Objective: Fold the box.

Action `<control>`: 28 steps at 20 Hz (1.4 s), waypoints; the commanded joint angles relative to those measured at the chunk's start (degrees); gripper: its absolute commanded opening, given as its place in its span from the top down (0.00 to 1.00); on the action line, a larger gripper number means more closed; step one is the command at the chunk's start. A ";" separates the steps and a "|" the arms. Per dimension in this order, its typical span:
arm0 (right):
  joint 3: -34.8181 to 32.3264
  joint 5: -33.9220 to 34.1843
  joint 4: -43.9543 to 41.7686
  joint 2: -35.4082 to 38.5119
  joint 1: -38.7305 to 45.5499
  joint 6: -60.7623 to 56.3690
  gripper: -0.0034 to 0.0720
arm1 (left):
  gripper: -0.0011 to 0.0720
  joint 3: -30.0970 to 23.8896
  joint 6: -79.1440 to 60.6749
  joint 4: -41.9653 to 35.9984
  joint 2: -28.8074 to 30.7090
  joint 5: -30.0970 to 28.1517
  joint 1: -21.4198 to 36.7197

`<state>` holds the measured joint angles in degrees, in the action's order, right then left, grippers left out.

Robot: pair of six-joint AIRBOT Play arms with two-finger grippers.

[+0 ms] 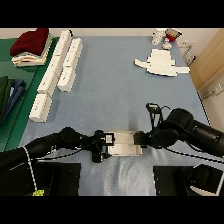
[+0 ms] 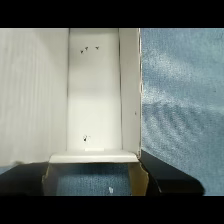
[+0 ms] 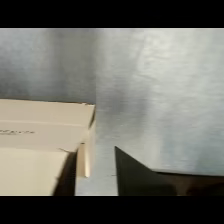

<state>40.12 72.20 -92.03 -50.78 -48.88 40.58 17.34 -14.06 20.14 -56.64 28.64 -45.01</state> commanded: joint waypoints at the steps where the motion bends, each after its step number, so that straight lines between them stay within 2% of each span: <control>1: 0.02 3.63 1.79 3.69 5.84 3.54 0.74 | 0.27 0.02 0.00 0.00 0.04 0.00 0.00; 3: -0.11 3.91 1.77 3.41 10.99 8.04 0.90 | 0.27 0.02 0.00 0.00 0.04 0.00 0.00; 7: -0.13 1.90 -1.09 -2.38 21.79 19.69 0.95 | 0.27 0.02 0.00 0.00 0.04 0.00 0.00; 9: -0.09 -2.29 -9.86 -7.43 27.67 29.03 0.95 | 0.27 0.02 0.00 0.00 0.04 0.00 0.00; 11: -0.07 -5.16 -25.07 -13.22 33.35 42.58 0.95 | 0.27 0.02 0.00 0.00 0.04 0.00 0.00; 14: 0.09 -1.40 -47.43 -20.98 37.48 62.97 0.95 | 0.27 0.02 0.00 0.00 0.04 0.00 0.00; 16: 0.87 2.75 -54.40 -22.82 36.92 71.63 0.95 | 0.27 0.02 0.00 0.00 0.04 0.00 0.00; 18: 1.88 4.92 -54.64 -21.92 35.41 74.77 0.95 | 0.27 0.02 0.00 0.00 0.04 0.00 0.00; 23: 1.18 4.46 -52.65 -15.52 29.90 80.04 0.95 | 0.27 0.02 0.00 0.00 0.04 0.00 0.00; 25: -0.28 1.44 -52.04 -12.79 27.26 82.18 0.95 | 0.27 0.02 0.00 0.00 0.04 0.00 0.00; 28: -4.31 -7.67 -51.84 -7.91 22.62 85.42 0.95 | 0.27 0.02 0.00 0.00 0.04 -0.02 0.00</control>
<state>38.54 71.68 -143.83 -62.63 -22.46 121.69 17.34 -14.04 20.12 -56.64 28.67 -45.04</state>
